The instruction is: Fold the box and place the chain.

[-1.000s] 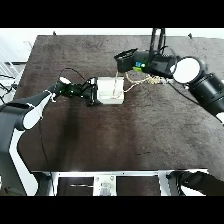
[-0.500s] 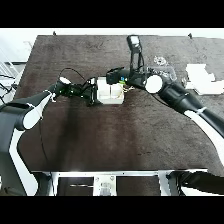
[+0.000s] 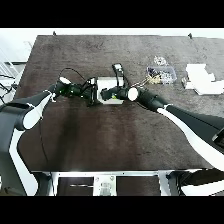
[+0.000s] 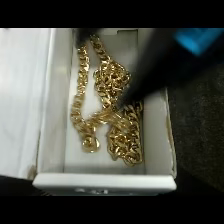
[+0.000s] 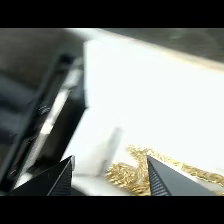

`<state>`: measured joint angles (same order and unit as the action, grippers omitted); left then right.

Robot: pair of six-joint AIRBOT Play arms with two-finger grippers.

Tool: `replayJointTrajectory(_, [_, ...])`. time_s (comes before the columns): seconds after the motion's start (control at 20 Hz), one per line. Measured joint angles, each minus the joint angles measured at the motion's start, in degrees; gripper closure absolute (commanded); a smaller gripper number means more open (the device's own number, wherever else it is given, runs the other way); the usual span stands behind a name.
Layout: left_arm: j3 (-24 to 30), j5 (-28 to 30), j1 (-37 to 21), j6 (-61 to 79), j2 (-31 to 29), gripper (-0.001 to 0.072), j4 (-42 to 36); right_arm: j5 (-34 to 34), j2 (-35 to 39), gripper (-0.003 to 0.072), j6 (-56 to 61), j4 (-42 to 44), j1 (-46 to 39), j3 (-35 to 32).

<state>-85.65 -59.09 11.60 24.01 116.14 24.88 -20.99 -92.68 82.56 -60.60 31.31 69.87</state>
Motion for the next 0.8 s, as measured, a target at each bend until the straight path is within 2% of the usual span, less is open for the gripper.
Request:
replayJointTrajectory(0.2, [0.0, 0.0, 0.0, 0.0, 0.0, 0.0288, -0.02, -2.84, 6.49, 0.015, -0.02, -2.95, -6.23, -0.5])
replayJointTrajectory(0.4, [0.0, -0.02, 0.0, 0.0, 0.0, 0.0288, -0.02, -4.72, 12.04, 0.0149, 1.46, -5.68, -17.75, -3.69])
replayJointTrajectory(0.55, [0.0, -0.09, 0.0, 0.0, 0.0, 0.0288, 0.0, -3.54, 10.43, 0.0149, 4.5, -5.11, -24.85, -5.62])
replayJointTrajectory(0.8, [0.0, -0.24, 0.0, 0.0, 0.0, 0.0288, 0.0, 2.27, 1.95, 0.0149, 6.38, -0.81, -27.69, -5.53])
